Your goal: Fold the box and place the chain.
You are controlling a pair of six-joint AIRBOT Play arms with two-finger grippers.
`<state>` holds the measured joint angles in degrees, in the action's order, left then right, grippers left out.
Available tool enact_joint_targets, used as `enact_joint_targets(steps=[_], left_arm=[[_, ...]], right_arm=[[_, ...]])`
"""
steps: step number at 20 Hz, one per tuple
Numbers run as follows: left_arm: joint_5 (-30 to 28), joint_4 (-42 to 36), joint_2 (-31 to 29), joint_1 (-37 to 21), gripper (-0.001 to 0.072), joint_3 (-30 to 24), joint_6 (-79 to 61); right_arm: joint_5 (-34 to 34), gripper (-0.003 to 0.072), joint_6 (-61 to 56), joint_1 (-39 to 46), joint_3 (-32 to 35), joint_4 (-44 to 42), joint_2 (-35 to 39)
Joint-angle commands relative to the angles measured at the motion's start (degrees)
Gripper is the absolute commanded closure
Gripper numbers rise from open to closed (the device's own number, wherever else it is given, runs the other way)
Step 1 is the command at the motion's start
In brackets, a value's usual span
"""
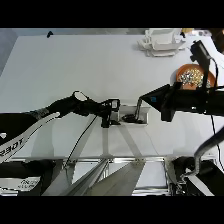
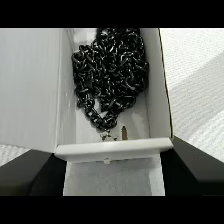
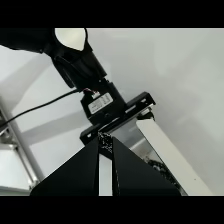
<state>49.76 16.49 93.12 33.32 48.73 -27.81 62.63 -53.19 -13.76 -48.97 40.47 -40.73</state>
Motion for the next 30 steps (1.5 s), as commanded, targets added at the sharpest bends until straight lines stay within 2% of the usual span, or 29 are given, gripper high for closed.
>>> enact_joint_targets(steps=[1, 5, 9, 15, 17, 18, 19, 20, 22, 23, 27, 30], left_arm=[[0.0, 0.0, 0.0, 0.0, 0.0625, 0.0, 0.0], [0.0, 0.0, 0.0, 0.0, 0.0625, 0.0, 0.0], [0.0, 0.0, 0.0, 0.0, 0.0625, 0.0, 0.0], [0.0, 0.0, 0.0, 0.0, 0.0625, 0.0, 0.0], [0.0, 0.0, 0.0, 0.0, 0.0625, 0.0, 0.0], [0.0, 0.0, 0.0, 0.0, 0.0625, 0.0, 0.0], [0.0, 0.0, 0.0, 0.0, 0.0625, 0.0, 0.0], [0.0, 0.0, 0.0, 0.0, 0.0625, 0.0, 0.0], [0.0, 0.0, 0.0, 0.0, 0.0625, 0.0, 0.0], [0.0, 0.0, 0.0, 0.0, 0.0625, 0.0, 0.0], [0.0, 0.0, 0.0, 0.0, 0.0625, 0.0, 0.0], [0.0, 0.0, 0.0, 0.0, 0.0625, 0.0, 0.0]], right_arm=[[-0.9, 0.0668, 2.9, -1.6, 1.0, -0.6, -5.0], [-1.0, 0.0665, 5.7, -6.0, 1.0, 1.0, -12.5], [-1.4, 0.0665, 5.7, -6.5, 1.0, 4.0, -18.7], [-1.2, 0.066, 5.7, -6.5, 1.0, 3.9, -21.9], [-1.7, 0.0553, 5.6, -6.8, 1.0, 3.9, -21.9], [-2.0, 0.0545, 5.7, -7.3, 1.0, 3.9, -21.9], [-2.3, 0.0454, 5.7, -8.0, 1.0, 3.9, -21.9], [-2.6, 0.0427, 5.7, -8.6, 0.9, 3.9, -21.9], [-3.7, 0.043, 5.7, -8.8, -0.3, 4.1, -21.9], [-3.7, 0.0457, 5.7, -8.6, -1.7, 4.6, -21.8], [-8.1, 0.0649, 7.0, -8.5, -6.4, 10.2, -21.9], [-9.7, 0.0665, 6.9, -8.6, -6.4, 15.3, -23.6]])
